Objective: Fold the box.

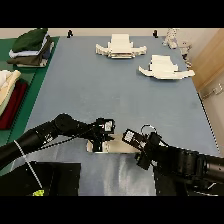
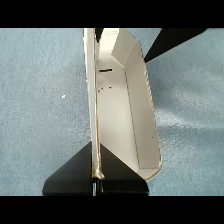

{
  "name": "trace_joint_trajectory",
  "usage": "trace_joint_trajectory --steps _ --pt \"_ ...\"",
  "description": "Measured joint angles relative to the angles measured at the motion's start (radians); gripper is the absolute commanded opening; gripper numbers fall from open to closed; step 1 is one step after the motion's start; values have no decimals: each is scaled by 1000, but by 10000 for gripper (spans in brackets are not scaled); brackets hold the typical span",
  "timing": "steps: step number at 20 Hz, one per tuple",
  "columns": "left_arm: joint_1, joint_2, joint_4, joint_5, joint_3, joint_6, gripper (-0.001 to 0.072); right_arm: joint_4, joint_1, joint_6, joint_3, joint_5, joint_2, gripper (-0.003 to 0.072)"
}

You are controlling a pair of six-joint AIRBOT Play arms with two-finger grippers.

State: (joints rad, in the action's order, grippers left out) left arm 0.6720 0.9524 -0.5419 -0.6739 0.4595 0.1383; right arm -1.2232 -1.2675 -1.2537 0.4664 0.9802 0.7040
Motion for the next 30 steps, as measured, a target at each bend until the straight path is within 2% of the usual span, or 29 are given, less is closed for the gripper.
trace_joint_trajectory --steps 2,3,4,18,22,25,30 --pt "0 0 0 0 0 0 12 5 0 14 0 10 -3 560" --pt "0 0 0 0 0 0 11 8 0 17 0 14 -5 621" --pt "0 0 0 0 0 0 11 11 0 20 -1 17 -8 720" --pt "0 0 0 1 0 0 12 27 23 -14 -12 8 -21 720" --pt "0 0 0 1 0 0 11 -91 143 -242 -53 -71 -68 720" --pt "0 0 0 0 0 0 11 -289 315 -558 -71 -106 -91 720" --pt "0 0 0 1 0 0 11 -655 621 -1120 -87 -96 -68 720"
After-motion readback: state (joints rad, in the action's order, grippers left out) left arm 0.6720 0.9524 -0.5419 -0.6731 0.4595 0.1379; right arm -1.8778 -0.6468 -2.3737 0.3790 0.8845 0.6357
